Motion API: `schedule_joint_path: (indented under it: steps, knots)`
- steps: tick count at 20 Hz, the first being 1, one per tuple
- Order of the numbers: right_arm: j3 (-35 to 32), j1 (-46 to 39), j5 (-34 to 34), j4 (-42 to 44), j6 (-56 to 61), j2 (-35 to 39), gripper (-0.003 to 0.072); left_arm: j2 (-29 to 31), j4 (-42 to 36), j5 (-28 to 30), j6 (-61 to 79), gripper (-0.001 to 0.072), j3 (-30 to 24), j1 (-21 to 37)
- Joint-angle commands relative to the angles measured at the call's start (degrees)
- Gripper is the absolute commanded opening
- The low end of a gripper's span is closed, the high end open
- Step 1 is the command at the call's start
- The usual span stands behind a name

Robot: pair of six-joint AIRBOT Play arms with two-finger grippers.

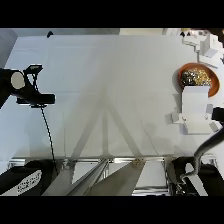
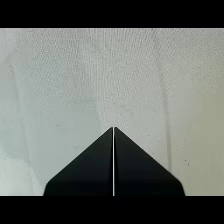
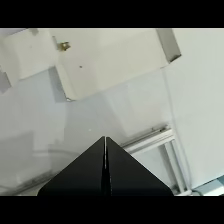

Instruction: Fold the box and place the chain.

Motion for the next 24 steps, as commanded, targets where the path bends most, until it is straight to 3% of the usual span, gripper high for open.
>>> schedule_joint_path:
  steps: [1, 4, 9, 13, 14, 15, 16, 24]
  knots:
    - [0.0, -7.5, -1.6, 0.1, -4.2, 2.2, 0.001, 0.0, 0.0, 0.0, 0.0, 0.0008, 0.0, 0.0]
    - [0.0, -9.1, -2.8, -5.2, -4.2, 0.6, 0.001, 0.0, 0.0, 0.0, 0.0, 0.0008, 0.0, 0.0]
    - [0.0, -13.2, -13.9, -8.5, -4.9, -0.3, 0.0015, 0.0, 0.0, 0.0, 0.0, 0.0008, 0.0, 0.0]
    - [0.0, -20.0, -18.1, -10.0, -6.5, -8.2, 0.0016, 0.0, 0.0, 0.0, 0.0, 0.0008, 0.0, 0.0]
    - [0.0, -21.8, -19.2, -10.0, -7.1, -11.0, 0.0069, 0.0, 0.0, 0.0, 0.0, 0.0008, 0.0, 0.0]
    - [0.0, -23.8, -20.4, -10.1, -7.9, -13.8, 0.0288, 0.0, 0.0, 0.0, 0.0, 0.0008, 0.0, 0.0]
    - [0.0, -25.7, -21.7, -9.9, -8.7, -16.2, 0.0447, 0.0, 0.0, 0.0, 0.0, 0.0008, 0.0, 0.0]
    - [0.0, -37.7, -36.3, -3.4, -24.6, -32.2, 0.0476, 0.0, 0.0, 0.0, 0.0, 0.0008, 0.0, 0.0]
